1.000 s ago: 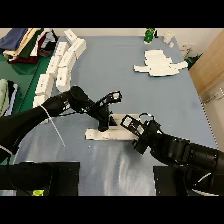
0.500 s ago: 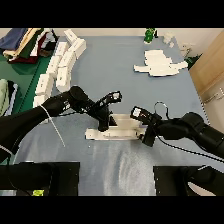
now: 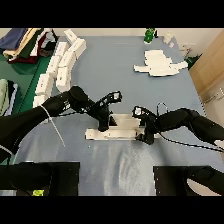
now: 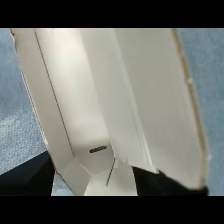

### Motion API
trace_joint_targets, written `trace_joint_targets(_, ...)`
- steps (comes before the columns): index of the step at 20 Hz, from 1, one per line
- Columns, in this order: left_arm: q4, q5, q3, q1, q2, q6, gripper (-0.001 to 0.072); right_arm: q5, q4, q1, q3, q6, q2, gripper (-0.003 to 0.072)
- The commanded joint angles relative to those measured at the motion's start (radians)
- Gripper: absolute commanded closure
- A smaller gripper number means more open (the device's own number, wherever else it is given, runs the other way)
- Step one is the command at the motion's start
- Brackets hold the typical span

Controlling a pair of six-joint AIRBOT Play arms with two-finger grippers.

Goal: Fold the box.

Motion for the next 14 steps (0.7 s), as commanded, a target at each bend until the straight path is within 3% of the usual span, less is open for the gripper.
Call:
trace_joint_targets(1, 0.000, 0.000, 0.001, 0.000, -0.001, 0.000, 0.0695, 0.000, -0.011, -0.008, 0.003, -0.045, -0.005, -0.0031)
trace_joint_targets(6, 0.000, 0.000, 0.001, 0.000, -0.001, 0.000, 0.0695, -0.002, -0.030, -0.008, 0.002, -0.058, 0.029, -0.0029)
trace_joint_targets(10, 0.000, 0.000, 0.001, 0.000, -0.001, 0.000, 0.0694, -0.007, 0.017, -0.009, 0.002, -0.212, -0.026, -0.0029)
trace_joint_targets(14, 0.000, 0.000, 0.001, 0.000, -0.001, 0.000, 0.0695, -0.051, 0.023, -0.007, 0.002, -0.217, -0.062, -0.0029)
